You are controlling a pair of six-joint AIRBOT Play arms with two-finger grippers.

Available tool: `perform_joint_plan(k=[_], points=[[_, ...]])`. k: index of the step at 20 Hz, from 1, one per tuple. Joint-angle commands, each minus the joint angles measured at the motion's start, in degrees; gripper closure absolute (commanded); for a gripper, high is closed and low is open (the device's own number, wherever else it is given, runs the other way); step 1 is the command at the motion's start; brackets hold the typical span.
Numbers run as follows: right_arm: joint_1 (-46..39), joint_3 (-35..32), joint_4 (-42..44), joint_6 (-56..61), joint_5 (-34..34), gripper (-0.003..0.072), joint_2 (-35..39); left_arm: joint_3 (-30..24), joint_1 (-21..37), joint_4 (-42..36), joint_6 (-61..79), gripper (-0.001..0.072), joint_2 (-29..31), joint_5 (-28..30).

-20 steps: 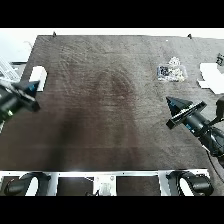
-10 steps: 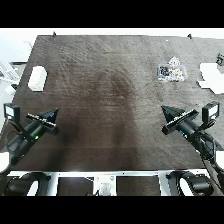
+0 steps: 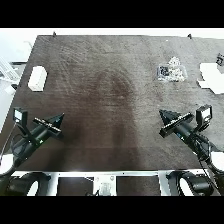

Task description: Fold the box and place the chain.

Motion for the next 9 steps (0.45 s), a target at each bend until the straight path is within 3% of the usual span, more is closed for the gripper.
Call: perform_joint_plan(k=[1, 9], points=[[0.0, -0.09, 0.0, 0.0, 0.04, 0.068, 0.04, -0.07, -0.07, -0.04, -0.04, 0.069, 0.04, -1.44], [0.0, -0.09, 0.0, 0.0, 0.02, 0.068, 0.04, -0.07, -0.07, -0.04, -0.04, 0.0689, 0.04, -1.18]])
